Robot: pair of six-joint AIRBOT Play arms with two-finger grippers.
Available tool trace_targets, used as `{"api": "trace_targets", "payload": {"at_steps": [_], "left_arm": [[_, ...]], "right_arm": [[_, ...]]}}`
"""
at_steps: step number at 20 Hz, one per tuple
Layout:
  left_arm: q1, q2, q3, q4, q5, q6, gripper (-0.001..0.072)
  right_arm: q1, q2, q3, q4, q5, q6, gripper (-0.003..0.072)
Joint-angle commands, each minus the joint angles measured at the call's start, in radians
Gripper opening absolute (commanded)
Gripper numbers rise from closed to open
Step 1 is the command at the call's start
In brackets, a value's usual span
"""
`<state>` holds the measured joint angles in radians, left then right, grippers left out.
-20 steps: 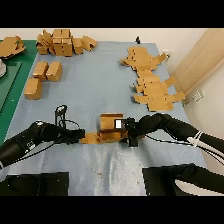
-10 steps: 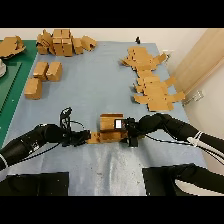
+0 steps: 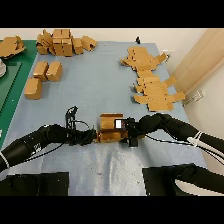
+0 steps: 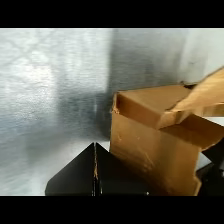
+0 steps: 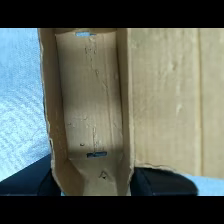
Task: Fold the box.
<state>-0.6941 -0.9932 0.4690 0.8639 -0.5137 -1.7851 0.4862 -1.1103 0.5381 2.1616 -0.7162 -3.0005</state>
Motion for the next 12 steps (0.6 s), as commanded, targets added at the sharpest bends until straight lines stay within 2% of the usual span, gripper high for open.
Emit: {"api": "trace_targets", "payload": {"at_steps": [1,7,12], "left_arm": [[-0.052,-0.004,0.058,0.228,-0.01,-0.237,0.0004],[-0.168,-0.066,0.219,0.623,-0.198,-0.558,0.0004],[-0.179,-0.09,0.244,0.636,-0.201,-0.603,0.0004]], "right_arm": [[0.0,0.0,0.001,0.0,0.0,0.0,0.0503],[0.0,0.0,0.001,0.0,0.0,0.0,0.0503],[0.0,0.0,0.001,0.0,0.0,0.0,0.0503]]}}
